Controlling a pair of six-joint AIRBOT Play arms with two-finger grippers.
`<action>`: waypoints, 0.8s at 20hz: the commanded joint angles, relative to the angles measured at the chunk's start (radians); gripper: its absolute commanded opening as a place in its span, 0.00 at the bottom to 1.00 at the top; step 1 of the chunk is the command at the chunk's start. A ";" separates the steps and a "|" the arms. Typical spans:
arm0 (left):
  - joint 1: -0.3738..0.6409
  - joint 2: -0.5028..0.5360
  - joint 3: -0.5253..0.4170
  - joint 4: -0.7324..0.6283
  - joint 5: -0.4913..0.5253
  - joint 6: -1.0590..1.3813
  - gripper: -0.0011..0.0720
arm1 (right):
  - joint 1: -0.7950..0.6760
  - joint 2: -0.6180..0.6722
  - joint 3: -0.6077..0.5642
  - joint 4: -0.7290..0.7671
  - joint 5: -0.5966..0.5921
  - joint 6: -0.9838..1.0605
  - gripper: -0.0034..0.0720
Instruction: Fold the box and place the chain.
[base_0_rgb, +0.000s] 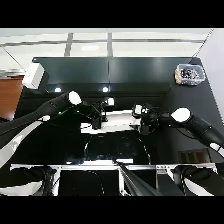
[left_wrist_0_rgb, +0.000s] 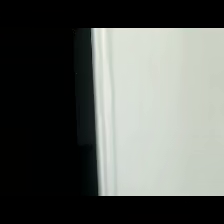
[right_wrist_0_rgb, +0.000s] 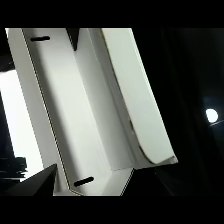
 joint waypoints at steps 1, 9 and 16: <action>0.000 0.000 0.000 0.000 -0.001 0.001 0.05 | -0.047 -0.029 0.001 0.076 0.090 -0.070 0.91; 0.000 0.000 0.011 0.001 -0.027 0.001 0.05 | -0.005 -0.093 0.001 0.068 0.118 -0.160 0.91; 0.000 -0.001 0.013 0.001 -0.050 0.001 0.05 | -0.003 -0.134 0.001 0.047 0.119 -0.185 0.91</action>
